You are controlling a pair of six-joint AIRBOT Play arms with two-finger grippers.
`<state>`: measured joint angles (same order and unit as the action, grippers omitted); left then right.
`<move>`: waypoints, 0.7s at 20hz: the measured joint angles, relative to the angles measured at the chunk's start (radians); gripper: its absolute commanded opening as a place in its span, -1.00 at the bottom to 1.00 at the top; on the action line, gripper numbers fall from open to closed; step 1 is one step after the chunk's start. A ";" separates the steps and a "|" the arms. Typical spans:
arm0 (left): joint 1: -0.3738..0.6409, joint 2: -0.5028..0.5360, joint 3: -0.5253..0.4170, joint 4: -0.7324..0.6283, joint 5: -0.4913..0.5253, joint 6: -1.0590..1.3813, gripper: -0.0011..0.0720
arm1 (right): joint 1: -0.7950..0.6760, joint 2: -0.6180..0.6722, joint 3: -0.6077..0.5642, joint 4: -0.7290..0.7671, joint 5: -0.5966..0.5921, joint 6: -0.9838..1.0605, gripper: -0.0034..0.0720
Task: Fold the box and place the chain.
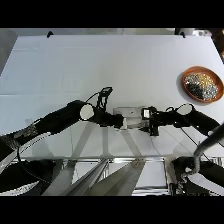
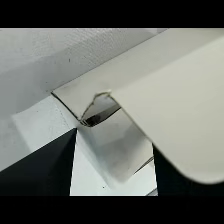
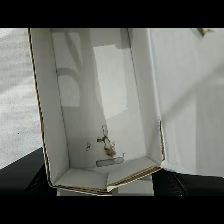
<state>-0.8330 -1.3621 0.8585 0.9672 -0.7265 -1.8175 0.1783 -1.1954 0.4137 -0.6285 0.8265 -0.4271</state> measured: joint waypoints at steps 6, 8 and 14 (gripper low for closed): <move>-0.014 -0.012 0.013 0.090 -0.012 -0.135 0.35 | 0.000 0.000 0.000 0.000 -0.001 -0.002 0.33; -0.023 -0.016 0.027 0.145 -0.033 -0.189 0.35 | 0.000 0.000 0.000 0.000 -0.001 -0.002 0.33; -0.060 -0.073 0.148 0.343 -0.150 -0.336 0.36 | 0.000 0.000 0.000 0.000 -0.001 -0.001 0.33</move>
<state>-0.8932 -1.4353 1.0061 1.3106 -0.8761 -2.1540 0.1783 -1.1954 0.4137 -0.6285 0.8253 -0.4282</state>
